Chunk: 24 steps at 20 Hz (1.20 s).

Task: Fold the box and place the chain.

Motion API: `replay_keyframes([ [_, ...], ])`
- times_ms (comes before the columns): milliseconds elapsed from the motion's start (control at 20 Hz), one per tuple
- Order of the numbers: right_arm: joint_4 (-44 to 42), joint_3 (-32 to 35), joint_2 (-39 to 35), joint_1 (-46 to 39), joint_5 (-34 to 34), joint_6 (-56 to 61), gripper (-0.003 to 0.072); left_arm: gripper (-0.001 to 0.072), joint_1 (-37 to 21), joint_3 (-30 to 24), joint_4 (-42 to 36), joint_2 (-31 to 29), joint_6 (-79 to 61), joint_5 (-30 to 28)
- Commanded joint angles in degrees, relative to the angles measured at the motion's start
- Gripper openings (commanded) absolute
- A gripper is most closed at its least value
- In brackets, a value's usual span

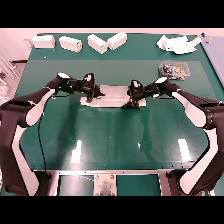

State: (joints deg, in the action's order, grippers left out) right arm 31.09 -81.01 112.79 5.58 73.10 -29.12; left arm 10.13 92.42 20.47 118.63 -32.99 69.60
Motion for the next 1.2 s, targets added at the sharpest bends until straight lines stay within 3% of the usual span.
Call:
replay_keyframes([
  [0,-0.02,0.00,0.04,-0.02,0.00,0.00,0.0563,0.0024,-0.07,0.02,-0.83,0.00,0.00,0.04],
  [50,-0.02,0.00,0.04,-0.02,0.00,0.00,0.0563,0.0308,-0.07,0.07,-1.97,0.00,0.02,0.07],
  [100,-0.02,0.00,0.04,-0.02,0.00,0.00,0.0562,0.0679,-0.13,0.07,-3.98,0.00,0.07,0.07],
  [150,-0.02,0.00,0.04,-0.02,0.00,-0.02,0.0562,0.0681,-0.24,0.07,-6.36,-0.02,0.13,0.68],
  [200,-0.02,0.00,0.04,-0.02,0.00,0.00,0.0562,0.0627,-0.26,0.09,-8.28,-0.13,0.04,1.73],
  [550,-0.02,0.00,0.04,-0.02,0.00,0.00,0.0563,0.0624,-3.63,1.14,-8.76,-1.20,1.38,7.34],
  [900,-0.02,0.00,0.04,-0.02,0.00,0.00,0.0562,0.0622,-11.52,1.27,-11.17,-1.31,2.99,26.80],
  [950,-0.02,0.00,0.04,-0.02,0.00,0.00,0.0563,0.0515,-12.35,1.27,-12.37,-1.31,3.10,29.86],
  [1000,-0.02,0.00,0.04,-0.02,0.00,0.00,0.0563,0.0207,-12.92,1.27,-12.33,-1.36,2.82,32.79],
  [1050,-0.02,0.00,0.04,-0.02,0.00,0.00,0.0563,0.0023,-13.11,1.25,-12.20,-1.40,1.66,35.47],
  [1150,-0.02,0.00,0.04,-0.02,0.00,0.00,0.0562,0.0017,-12.66,1.20,-10.60,-2.54,1.53,34.99],
])
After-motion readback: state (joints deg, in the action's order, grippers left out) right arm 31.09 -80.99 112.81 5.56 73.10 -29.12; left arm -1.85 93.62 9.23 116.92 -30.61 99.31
